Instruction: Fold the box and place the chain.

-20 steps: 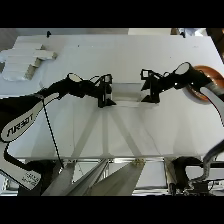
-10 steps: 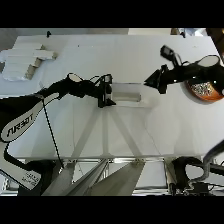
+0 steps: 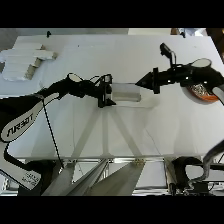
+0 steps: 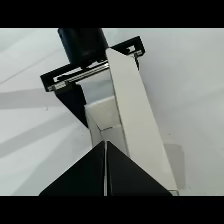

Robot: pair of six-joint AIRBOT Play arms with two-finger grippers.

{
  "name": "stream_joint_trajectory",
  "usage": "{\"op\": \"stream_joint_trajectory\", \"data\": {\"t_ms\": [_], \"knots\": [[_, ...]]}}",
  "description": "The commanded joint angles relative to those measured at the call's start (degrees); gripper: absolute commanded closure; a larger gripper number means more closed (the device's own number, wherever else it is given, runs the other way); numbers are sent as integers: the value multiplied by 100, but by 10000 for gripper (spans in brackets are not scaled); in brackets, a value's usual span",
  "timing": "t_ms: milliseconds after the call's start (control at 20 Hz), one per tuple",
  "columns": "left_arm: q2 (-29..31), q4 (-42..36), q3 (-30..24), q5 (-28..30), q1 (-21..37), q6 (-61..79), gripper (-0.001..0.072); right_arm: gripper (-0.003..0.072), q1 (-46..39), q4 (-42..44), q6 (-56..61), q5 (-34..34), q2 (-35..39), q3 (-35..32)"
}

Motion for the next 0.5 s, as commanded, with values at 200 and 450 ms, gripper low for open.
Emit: {"op": "stream_joint_trajectory", "data": {"t_ms": [200,450], "knots": [[0,0,0,0,7,0,433,671,212,901,-415,-1458,-824,-4],[0,0,0,2,7,0,433,671,212,997,-459,-2461,-907,-4]]}}
